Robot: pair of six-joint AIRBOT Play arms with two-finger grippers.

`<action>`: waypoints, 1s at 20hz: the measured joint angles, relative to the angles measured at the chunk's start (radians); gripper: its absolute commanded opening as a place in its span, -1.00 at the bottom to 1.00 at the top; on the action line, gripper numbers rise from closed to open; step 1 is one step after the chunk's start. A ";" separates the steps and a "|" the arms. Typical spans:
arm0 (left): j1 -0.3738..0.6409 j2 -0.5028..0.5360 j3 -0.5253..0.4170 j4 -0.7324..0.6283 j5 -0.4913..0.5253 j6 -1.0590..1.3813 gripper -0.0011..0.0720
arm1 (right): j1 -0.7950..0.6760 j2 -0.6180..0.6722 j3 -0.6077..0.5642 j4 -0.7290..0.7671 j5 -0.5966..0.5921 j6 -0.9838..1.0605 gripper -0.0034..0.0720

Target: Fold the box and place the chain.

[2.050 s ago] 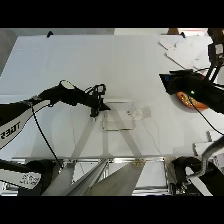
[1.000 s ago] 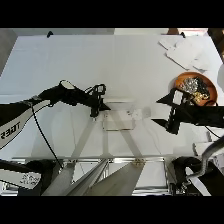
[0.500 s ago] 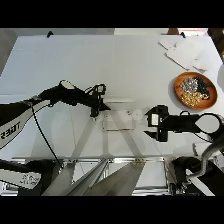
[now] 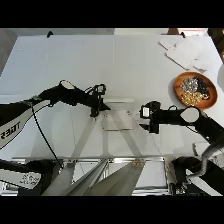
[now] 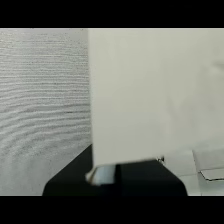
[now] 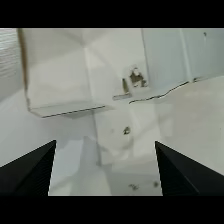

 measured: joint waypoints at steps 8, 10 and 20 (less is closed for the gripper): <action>0.000 0.000 0.000 0.000 0.000 0.000 -0.94 | 0.000 -0.175 0.000 0.206 -0.031 -0.318 0.94; 0.000 0.000 0.000 0.000 0.000 0.000 -0.94 | 0.000 -0.193 0.000 0.222 -0.005 -0.344 0.94; 0.000 0.000 0.000 0.001 -0.001 0.000 -0.94 | 0.000 -0.211 0.000 0.326 0.034 -0.245 0.94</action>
